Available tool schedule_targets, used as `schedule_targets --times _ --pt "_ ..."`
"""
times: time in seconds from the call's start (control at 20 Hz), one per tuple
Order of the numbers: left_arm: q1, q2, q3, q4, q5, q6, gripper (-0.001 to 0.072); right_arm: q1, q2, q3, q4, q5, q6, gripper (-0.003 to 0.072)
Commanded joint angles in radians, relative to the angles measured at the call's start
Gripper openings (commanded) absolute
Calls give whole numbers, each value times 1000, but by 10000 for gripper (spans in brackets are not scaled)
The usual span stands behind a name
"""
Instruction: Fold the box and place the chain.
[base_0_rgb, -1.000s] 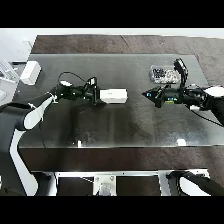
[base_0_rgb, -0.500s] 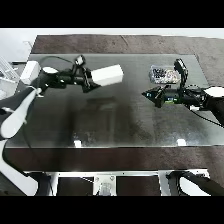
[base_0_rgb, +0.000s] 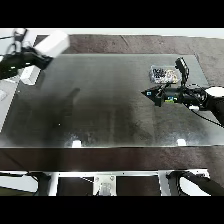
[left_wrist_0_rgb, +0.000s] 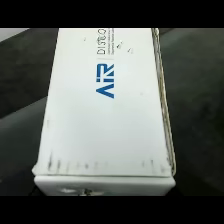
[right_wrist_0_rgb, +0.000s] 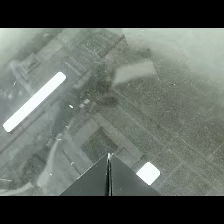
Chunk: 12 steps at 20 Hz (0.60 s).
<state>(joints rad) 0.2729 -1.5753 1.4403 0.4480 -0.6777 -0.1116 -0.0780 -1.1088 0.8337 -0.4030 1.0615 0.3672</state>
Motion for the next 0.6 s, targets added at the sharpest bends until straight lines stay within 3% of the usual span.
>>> schedule_targets --times 0.0,0.25,0.55 --pt "126 10 -30 31 135 -90 16 0 0 0 2 0 0 12" --pt "205 -10 -100 33 200 -129 17 0 0 -1 3 -8 0 11" --pt "208 -114 -102 47 247 -194 17 1 0 -2 4 -11 0 12"
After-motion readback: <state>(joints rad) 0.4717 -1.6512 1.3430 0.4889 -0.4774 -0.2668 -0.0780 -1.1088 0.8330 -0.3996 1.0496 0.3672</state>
